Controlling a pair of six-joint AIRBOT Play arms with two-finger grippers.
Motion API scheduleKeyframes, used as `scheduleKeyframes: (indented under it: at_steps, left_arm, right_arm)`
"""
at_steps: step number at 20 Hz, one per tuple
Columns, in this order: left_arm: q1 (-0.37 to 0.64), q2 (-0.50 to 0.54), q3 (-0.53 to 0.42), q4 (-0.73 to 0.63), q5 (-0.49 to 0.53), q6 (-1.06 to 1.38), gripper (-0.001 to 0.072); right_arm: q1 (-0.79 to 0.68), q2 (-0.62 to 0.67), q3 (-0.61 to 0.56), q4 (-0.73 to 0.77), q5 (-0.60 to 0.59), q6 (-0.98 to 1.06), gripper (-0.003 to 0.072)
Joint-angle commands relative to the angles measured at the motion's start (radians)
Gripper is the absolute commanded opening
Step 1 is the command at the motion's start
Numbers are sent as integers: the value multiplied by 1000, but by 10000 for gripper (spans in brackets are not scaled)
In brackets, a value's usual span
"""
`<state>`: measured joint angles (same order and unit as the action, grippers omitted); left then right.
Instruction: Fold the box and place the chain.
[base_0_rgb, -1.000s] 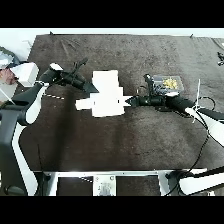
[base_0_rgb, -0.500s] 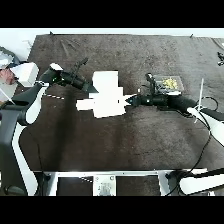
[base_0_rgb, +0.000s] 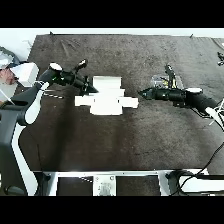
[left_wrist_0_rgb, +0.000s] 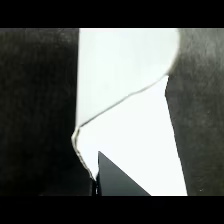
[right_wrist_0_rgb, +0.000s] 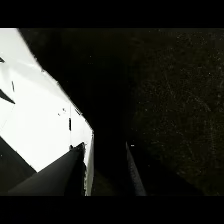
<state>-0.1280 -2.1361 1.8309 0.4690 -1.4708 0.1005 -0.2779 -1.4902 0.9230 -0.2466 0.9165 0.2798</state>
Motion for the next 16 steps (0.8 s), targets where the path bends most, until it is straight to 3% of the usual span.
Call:
scheduleKeyframes:
  at_steps: [1,5,8,16]
  left_arm:
    - [1,1,-9,1,49,206,4]
    - [29,1,-69,-25,109,253,4]
    - [45,1,-89,-68,127,283,3]
    - [33,-5,-89,13,173,266,4]
  right_arm:
    - [-6,8,-1,-1,16,5,316]
    - [-4,8,-1,2,5,5,316]
    - [33,8,-1,4,-69,1,316]
    - [157,8,-1,4,-199,-60,316]
